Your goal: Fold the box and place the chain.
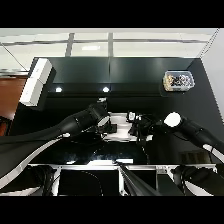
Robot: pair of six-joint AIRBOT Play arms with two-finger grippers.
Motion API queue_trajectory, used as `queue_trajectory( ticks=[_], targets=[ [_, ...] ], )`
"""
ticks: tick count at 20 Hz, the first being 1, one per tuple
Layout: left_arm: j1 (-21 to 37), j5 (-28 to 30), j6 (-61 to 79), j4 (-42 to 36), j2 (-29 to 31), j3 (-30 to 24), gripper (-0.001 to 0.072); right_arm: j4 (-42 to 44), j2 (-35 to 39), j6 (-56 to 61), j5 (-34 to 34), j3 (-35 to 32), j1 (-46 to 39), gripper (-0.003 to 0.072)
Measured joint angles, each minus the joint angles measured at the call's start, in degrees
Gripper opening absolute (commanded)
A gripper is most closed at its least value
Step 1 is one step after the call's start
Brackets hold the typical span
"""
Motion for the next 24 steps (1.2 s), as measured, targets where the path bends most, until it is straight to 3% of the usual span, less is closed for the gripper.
queue_trajectory(
  ticks=[5,6,7,8,10,11,12,13,15,16,19,22,24],
  targets=[
    [0.00,0.15,0.00,-0.02,0.00,0.00,0.0028,2.43,-1.40,0.39,-2.14,-0.04,1.11,0.0065],
    [0.00,0.15,0.00,-0.02,0.00,0.00,0.0029,2.56,-1.46,0.42,-2.32,-0.04,1.18,0.0131],
    [0.00,0.17,0.00,-0.04,0.00,0.00,0.0029,2.78,-1.55,0.72,-2.51,-0.04,1.25,0.0308],
    [0.00,0.20,-0.04,-0.04,0.00,0.00,0.0029,2.95,-1.57,0.96,-2.62,-0.04,1.27,0.0350],
    [0.00,0.24,-0.20,-0.09,0.00,0.00,0.0029,3.06,-1.64,1.84,-2.95,-0.09,1.31,0.0227],
    [0.00,0.26,-0.17,-0.09,0.00,0.00,0.0029,2.99,-1.70,2.34,-3.15,-0.09,1.31,0.0363],
    [0.00,0.28,-0.17,-0.09,0.00,0.00,0.0029,2.97,-1.70,2.34,-3.21,-0.09,1.38,0.0268],
    [0.00,0.28,-0.15,-0.09,0.00,0.00,0.0029,2.93,-1.70,2.58,-3.41,-0.09,1.38,0.0070],
    [0.00,0.33,-0.09,-0.09,0.00,0.00,0.0029,2.62,-1.70,3.56,-3.72,-0.09,1.16,0.0059],
    [0.00,0.37,-0.04,-0.07,0.00,0.00,0.0029,1.88,-1.51,5.49,-3.56,0.09,0.81,0.0018],
    [0.00,0.46,-0.02,-0.07,0.00,0.00,0.0029,-6.56,0.90,20.63,0.04,2.58,-2.89,0.0011],
    [0.00,0.50,0.00,-0.07,0.00,0.00,0.0029,-16.90,4.96,42.29,6.08,4.13,-14.25,0.0014],
    [0.00,0.46,0.00,-0.07,0.00,0.00,0.0029,-17.81,6.47,53.18,8.63,2.69,-24.50,0.0015]
  ],
)
